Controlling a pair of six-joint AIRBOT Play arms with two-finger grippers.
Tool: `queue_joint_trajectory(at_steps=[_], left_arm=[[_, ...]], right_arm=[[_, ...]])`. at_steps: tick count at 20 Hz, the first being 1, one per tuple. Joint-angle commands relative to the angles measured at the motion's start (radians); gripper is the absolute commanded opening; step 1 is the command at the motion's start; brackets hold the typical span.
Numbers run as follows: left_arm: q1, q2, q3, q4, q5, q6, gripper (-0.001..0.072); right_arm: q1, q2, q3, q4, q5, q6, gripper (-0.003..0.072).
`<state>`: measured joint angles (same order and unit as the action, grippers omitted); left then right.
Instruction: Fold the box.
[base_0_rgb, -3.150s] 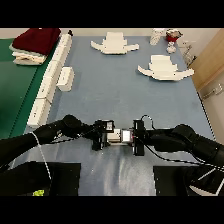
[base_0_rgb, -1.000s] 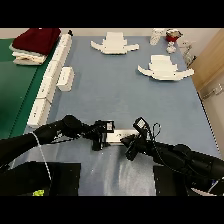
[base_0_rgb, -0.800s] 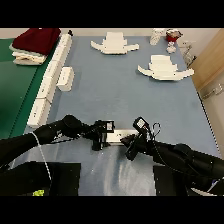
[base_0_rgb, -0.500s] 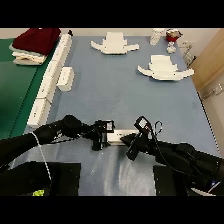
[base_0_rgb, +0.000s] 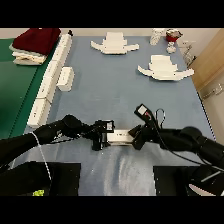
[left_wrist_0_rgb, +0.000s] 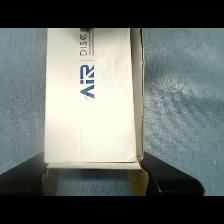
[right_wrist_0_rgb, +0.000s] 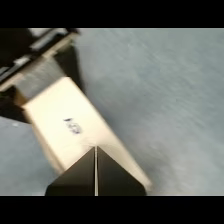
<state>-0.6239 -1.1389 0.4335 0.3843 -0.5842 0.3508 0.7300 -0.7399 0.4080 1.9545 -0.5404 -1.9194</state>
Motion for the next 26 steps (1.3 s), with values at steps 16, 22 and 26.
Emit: queue_joint_trajectory(at_steps=[16,22,26], left_arm=[[0.0,-0.001,0.001,0.0,0.0,0.0,0.0432],[0.002,0.0,0.001,-0.003,0.001,-0.01,0.0432],[0.062,0.088,0.001,0.115,0.001,-0.34,0.0432]], right_arm=[[-0.492,-0.591,0.588,-0.226,-0.62,0.087,0.0017],[-0.492,-0.591,0.588,-0.226,-0.62,0.087,0.0017],[-0.492,-0.591,0.588,-0.226,-0.62,0.087,0.0017]])
